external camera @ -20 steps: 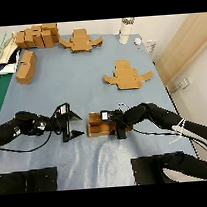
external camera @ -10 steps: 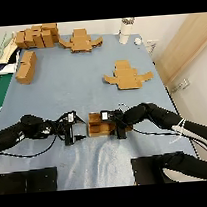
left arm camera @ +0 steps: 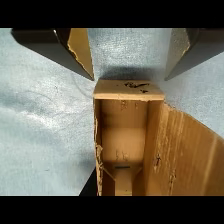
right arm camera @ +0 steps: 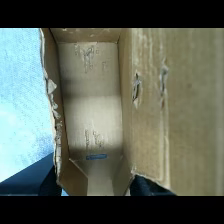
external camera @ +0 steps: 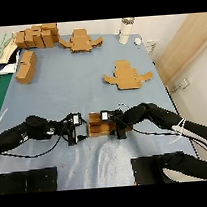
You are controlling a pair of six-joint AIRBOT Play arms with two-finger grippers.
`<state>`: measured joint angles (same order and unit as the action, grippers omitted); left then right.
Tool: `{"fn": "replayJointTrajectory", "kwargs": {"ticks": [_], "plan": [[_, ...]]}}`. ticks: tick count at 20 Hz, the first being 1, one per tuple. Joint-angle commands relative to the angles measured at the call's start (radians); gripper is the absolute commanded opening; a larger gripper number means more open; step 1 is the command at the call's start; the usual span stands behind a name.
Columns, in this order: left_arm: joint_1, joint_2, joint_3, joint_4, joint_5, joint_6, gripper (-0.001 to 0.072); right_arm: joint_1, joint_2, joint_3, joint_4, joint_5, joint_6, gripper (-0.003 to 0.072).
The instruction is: Fold the box.
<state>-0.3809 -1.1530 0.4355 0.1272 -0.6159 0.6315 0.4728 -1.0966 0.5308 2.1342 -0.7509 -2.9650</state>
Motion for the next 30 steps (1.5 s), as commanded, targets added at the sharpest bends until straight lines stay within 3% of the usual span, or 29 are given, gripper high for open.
{"fn": "replayJointTrajectory", "kwargs": {"ticks": [1,8,14,24,30], "plan": [[-0.016,-0.015,0.019,0.005,0.014,-0.051,0.0700,0.000,0.001,0.001,0.000,0.000,0.000,0.0474],[-0.050,-0.030,0.037,0.039,0.031,-0.114,0.0700,0.000,0.001,0.001,0.000,0.000,0.000,0.0473],[-0.077,-0.070,0.087,0.176,0.033,-0.251,0.0699,0.000,0.001,0.001,0.000,0.000,0.000,0.0474],[-0.113,-0.110,0.131,0.198,0.037,-0.302,0.0699,0.000,0.001,0.001,0.000,0.000,0.000,0.0474],[-0.124,-0.143,0.170,0.293,0.031,-0.409,0.0698,0.000,0.001,0.001,0.000,0.001,0.000,0.0474]]}}
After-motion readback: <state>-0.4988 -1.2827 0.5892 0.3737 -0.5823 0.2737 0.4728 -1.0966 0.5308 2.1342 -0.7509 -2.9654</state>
